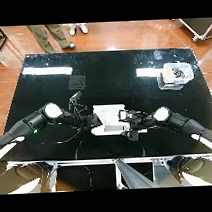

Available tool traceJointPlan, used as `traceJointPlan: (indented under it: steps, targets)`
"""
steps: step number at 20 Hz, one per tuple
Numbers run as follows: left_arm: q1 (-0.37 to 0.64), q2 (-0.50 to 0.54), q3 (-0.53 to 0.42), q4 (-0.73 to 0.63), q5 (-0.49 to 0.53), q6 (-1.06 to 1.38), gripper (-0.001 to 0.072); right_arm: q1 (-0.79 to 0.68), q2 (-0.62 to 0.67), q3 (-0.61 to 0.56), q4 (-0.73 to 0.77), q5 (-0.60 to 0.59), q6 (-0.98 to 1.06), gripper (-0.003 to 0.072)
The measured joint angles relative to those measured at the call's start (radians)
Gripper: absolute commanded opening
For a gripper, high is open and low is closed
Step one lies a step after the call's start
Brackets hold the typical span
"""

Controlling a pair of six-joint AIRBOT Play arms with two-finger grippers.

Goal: Fold the box and place the chain.

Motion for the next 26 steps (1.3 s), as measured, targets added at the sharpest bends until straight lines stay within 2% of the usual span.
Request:
traceJointPlan:
  steps: [15, 26]
  targets:
    - [0.000, 0.000, 0.010, -0.042, -0.061, 0.064, 0.0631, 0.000, 0.000, 0.000, 0.000, 0.001, 0.000, 0.0331]
    - [-0.063, -0.039, 0.012, -0.040, 0.023, 0.013, 0.0630, 0.000, 0.000, 0.000, -0.005, 0.000, -0.002, 0.0330]
